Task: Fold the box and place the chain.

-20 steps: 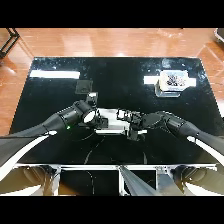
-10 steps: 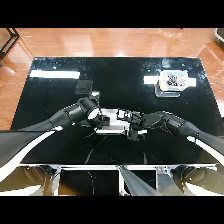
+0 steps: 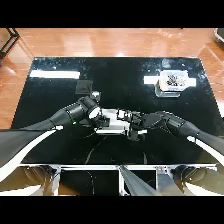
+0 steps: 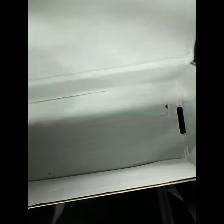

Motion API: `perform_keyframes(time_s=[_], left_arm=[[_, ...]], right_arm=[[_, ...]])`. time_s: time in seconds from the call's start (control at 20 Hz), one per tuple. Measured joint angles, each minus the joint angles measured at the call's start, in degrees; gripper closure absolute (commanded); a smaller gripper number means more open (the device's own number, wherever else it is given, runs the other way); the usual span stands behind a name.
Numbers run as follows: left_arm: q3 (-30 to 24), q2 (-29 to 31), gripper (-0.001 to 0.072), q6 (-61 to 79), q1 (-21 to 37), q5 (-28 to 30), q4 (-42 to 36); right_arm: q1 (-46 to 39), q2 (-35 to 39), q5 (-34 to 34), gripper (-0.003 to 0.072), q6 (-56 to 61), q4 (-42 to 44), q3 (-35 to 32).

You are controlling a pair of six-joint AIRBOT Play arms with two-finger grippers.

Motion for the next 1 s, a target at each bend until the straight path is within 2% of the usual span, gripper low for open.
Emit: perform_keyframes(time_s=[0.05,0.1,0.15,0.2,0.25,0.3,0.55,0.6,0.7,0.75,1.0], left_arm=[[0.0,0.0,0.0428,0.02,0.0,0.0,0.0],[0.0,0.0,0.0519,0.04,0.0,0.11,0.0],[0.0,0.0,0.057,0.04,0.0,0.48,-0.09],[0.02,0.0,0.0579,-0.04,0.0,0.7,-0.09],[0.02,0.0,0.0664,0.07,0.02,1.01,-0.17],[0.02,0.0,0.0684,0.09,0.0,1.16,-0.22],[0.02,-0.02,0.068,0.28,-0.04,1.95,-0.9],[0.02,-0.02,0.0624,0.31,-0.04,2.03,-1.07],[0.0,-0.04,0.0262,0.15,-0.04,2.62,-1.68],[0.02,-0.04,0.0213,0.07,-0.04,3.41,-2.21],[0.02,0.24,0.0215,-0.07,0.66,1.51,-2.19]], right_arm=[[0.0,0.0,-0.07,0.0331,0.0,0.02,0.0],[0.0,0.0,-0.09,0.0332,0.0,0.02,0.0],[0.0,0.0,-0.13,0.0332,0.02,0.02,0.0],[0.0,0.0,-0.31,0.0331,0.02,0.02,0.0],[0.0,0.0,-0.37,0.0331,0.02,0.02,0.0],[0.0,0.0,-0.39,0.0331,0.02,0.02,0.0],[0.0,0.0,-0.44,0.0332,0.02,0.0,0.0],[0.0,0.0,-0.48,0.0331,0.02,0.0,0.0],[0.0,0.02,-0.52,0.0331,0.02,0.0,0.0],[0.0,0.02,-0.52,0.0331,0.02,0.0,0.0],[0.0,0.02,-0.66,0.0332,0.02,0.0,0.0]])
